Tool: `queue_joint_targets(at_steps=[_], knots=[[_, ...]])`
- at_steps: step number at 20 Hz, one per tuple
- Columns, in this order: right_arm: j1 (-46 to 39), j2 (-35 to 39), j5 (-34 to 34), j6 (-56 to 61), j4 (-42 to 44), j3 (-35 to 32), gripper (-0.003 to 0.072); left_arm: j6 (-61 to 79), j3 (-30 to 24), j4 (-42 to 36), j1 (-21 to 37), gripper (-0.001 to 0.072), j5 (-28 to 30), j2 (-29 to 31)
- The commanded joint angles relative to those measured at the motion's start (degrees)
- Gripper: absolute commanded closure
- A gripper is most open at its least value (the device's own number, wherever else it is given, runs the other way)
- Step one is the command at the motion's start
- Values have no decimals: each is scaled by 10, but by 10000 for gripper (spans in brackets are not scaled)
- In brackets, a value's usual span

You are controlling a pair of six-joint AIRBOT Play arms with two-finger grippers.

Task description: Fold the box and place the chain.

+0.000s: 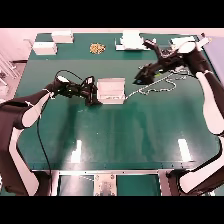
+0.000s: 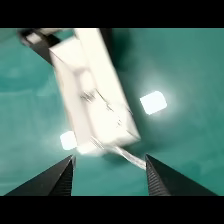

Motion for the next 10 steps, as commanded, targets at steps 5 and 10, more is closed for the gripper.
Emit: queue_joint_targets(at_steps=[5,10], knots=[[-88,-76,-53,-271,-33,-12,106,0,0,0,0,292,0,0],[-84,-112,-93,-352,-36,-12,107,0,0,0,0,292,0,0]])
